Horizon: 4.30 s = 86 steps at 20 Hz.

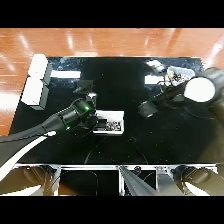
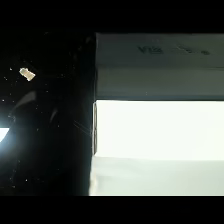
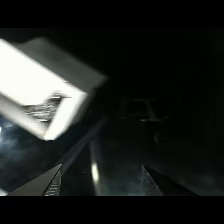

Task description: Fold the box and place the chain.

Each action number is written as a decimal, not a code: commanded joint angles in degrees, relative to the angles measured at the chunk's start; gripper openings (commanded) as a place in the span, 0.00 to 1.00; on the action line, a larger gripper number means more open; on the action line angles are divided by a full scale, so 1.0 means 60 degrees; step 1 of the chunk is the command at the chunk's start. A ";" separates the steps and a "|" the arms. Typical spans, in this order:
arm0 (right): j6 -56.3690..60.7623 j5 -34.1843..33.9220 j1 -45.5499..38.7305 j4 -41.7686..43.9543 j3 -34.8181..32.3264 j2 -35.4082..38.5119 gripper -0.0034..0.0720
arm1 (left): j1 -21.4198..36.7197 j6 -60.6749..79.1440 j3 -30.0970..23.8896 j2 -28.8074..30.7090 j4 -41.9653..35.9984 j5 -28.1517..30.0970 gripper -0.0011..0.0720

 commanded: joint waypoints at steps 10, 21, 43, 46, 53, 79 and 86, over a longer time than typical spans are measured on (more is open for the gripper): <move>0.0044 -0.0758 -0.0907 0.0382 -0.1694 0.0466 0.82 | -0.0018 0.0368 0.0415 0.0000 -0.0208 0.0058 0.37; -0.0055 -0.0594 -0.0907 0.0718 -0.1763 0.0466 0.82 | -0.0018 0.3231 0.1443 0.0204 -0.0616 0.2732 0.86; -0.2962 -0.2244 -0.0827 0.2364 0.2040 -0.4022 0.82 | 0.4907 0.6772 -0.3993 0.7508 -0.3559 0.0772 0.86; -0.4124 -0.1894 -0.0455 0.3024 0.2320 -0.4951 0.82 | 0.4834 0.6768 -0.4000 0.7085 -0.3614 0.0659 0.86; -0.5847 -0.0055 0.0044 0.4605 0.2313 -0.5034 0.82 | 0.4805 0.6768 -0.4000 0.7020 -0.3778 0.0295 0.86; -0.7475 0.1133 0.0761 0.3898 0.2302 -0.5042 0.46 | 0.4805 0.6768 -0.4000 0.7020 -0.3770 -0.0087 0.86; -0.7169 0.1104 0.1118 0.3351 0.2218 -0.5042 0.46 | 0.4805 0.6768 -0.4000 0.7020 -0.3770 -0.0178 0.86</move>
